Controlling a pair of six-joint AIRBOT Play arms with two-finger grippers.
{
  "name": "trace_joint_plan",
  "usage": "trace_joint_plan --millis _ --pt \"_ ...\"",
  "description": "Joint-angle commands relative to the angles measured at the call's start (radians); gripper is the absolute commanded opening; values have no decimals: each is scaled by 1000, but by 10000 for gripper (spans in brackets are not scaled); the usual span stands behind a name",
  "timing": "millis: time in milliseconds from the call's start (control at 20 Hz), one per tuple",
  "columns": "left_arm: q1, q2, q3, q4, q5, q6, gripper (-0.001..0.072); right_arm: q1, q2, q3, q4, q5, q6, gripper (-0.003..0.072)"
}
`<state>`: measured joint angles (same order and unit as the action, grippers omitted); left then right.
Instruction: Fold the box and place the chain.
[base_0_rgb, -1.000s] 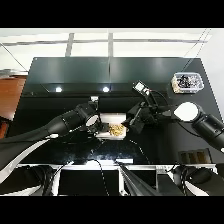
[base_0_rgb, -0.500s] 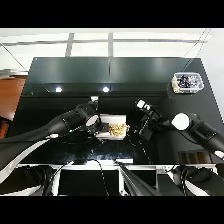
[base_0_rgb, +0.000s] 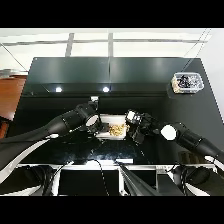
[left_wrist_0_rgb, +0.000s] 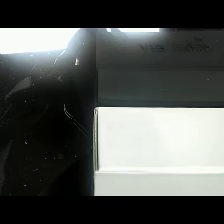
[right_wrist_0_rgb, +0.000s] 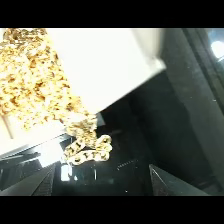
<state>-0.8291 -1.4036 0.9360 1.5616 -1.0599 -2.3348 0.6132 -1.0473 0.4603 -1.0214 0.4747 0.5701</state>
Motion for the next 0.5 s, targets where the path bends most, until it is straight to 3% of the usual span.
trace_joint_plan --millis 0,450 --pt "0 -1 0 1 0 0 33 12 -18 -2 25 -32 -7 647" --pt "0 -1 0 1 0 0 32 12 -72 -2 70 -55 -7 647"
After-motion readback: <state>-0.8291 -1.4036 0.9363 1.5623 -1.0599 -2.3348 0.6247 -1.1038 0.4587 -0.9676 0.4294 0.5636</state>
